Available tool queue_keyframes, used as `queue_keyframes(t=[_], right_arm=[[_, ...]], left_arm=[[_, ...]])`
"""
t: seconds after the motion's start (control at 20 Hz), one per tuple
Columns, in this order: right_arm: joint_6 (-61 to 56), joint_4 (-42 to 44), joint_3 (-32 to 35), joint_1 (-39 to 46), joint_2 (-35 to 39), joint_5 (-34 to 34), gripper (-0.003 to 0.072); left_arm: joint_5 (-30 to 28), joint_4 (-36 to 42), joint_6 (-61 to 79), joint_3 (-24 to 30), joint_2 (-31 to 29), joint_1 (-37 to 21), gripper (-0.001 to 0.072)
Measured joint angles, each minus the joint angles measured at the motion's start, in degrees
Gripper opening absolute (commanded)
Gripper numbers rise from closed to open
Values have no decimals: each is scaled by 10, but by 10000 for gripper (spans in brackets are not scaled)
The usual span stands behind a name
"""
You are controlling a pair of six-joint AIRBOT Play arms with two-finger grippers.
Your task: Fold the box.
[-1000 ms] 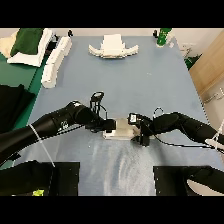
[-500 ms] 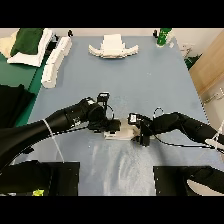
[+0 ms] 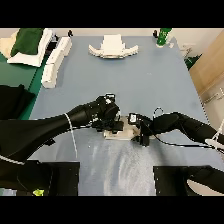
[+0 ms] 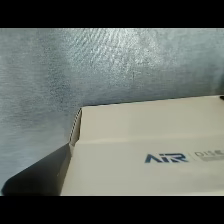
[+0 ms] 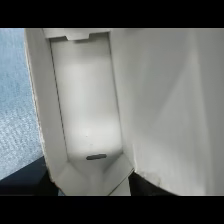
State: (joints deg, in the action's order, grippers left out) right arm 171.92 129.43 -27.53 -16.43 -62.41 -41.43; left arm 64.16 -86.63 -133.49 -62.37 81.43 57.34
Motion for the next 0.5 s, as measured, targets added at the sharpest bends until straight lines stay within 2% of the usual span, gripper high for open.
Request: queue_keyframes(t=[0.3,0.35,0.4,0.45,0.5], right_arm=[[0,0,0,0,0,0,518],[0,0,0,0,0,0,518],[0,0,0,0,0,0,518],[0,0,0,0,0,0,518],[0,0,0,0,0,0,518]], left_arm=[[35,-16,-10,-34,43,7,399],[40,-16,-12,-37,48,8,293],[42,-17,-15,-38,51,8,225],[45,-18,-17,-40,53,9,223],[46,-19,-21,-41,55,9,79]])
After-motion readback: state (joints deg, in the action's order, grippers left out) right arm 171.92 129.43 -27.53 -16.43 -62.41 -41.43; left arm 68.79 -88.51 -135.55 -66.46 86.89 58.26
